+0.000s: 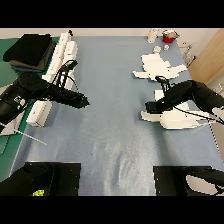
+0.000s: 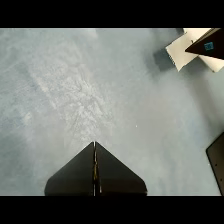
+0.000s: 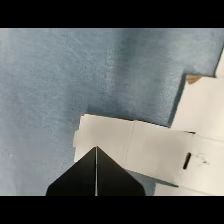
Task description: Fold the box.
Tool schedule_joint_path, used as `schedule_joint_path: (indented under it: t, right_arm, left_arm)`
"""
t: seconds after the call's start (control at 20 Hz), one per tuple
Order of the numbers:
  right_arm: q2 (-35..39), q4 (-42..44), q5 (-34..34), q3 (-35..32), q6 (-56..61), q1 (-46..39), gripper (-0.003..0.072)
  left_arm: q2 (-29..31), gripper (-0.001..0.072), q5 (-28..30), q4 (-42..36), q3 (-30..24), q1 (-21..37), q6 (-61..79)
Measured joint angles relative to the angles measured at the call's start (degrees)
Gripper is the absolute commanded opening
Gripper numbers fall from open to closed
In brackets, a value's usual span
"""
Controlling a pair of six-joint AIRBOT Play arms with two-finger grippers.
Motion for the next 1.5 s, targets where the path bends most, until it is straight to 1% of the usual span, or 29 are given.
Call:
schedule_joint_path:
  t: [0.05, 0.15, 0.3, 0.45, 0.55, 0.6, 0.75, 0.85, 0.95, 1.05, 1.15, 1.5]
  right_arm:
    - [0.0, 0.0, 0.0, 1.0, 1.8, -0.3, 0.0375]
    - [0.0, -2.2, -0.7, 4.4, 5.2, -2.3, 0.0376]
    - [-0.8, -10.0, -4.5, 11.8, 9.4, -8.7, 0.0375]
    - [-3.3, -18.3, -9.9, 18.1, 10.8, -19.9, 0.0375]
    - [-5.9, -20.6, -12.1, 20.3, 10.1, -29.0, 0.0375]
    - [-7.4, -20.5, -12.8, 20.9, 8.9, -33.6, 0.0375]
    - [-13.1, -13.8, -15.4, 22.3, 1.4, -46.7, 0.0375]
    - [-17.2, -7.2, -17.8, 23.6, -4.7, -53.4, 0.0375]
    - [-21.0, -1.3, -21.0, 25.8, -9.9, -58.3, 0.0375]
    - [-24.1, 3.0, -23.9, 28.1, -13.7, -60.9, 0.0375]
    - [-26.3, 5.4, -25.6, 29.7, -16.6, -62.4, 0.0375]
    - [-31.7, 8.1, -29.1, 31.4, -21.2, -62.7, 0.0364]
  left_arm:
    - [0.0, 0.0011, 0.8, -0.7, 0.0, 0.0, 0.0]
    - [0.0, 0.0011, 2.3, -2.6, 0.0, -0.1, 0.0]
    - [0.0, 0.0011, 3.4, -6.0, 0.0, -0.3, -0.4]
    - [-0.5, 0.0013, 3.2, -8.0, 0.0, -0.3, -3.2]
    - [-1.0, 0.0013, 2.2, -8.5, 0.0, -0.3, -5.8]
    - [-1.2, 0.0013, 1.8, -8.8, 0.0, -0.3, -7.0]
    - [-1.7, 0.0013, 1.0, -10.0, 0.0, -0.3, -9.1]
    - [-1.8, 0.0013, 0.8, -11.3, 0.0, -0.3, -9.8]
    - [-1.9, 0.0013, 0.7, -12.0, 0.0, -0.3, -10.2]
    - [-1.9, 0.0013, 0.7, -12.6, 0.0, -0.3, -10.4]
    - [-2.0, 0.0012, 0.7, -12.9, 0.0, -0.3, -10.5]
    - [-2.0, 0.0012, 0.5, -13.3, 0.0, -0.3, -11.4]
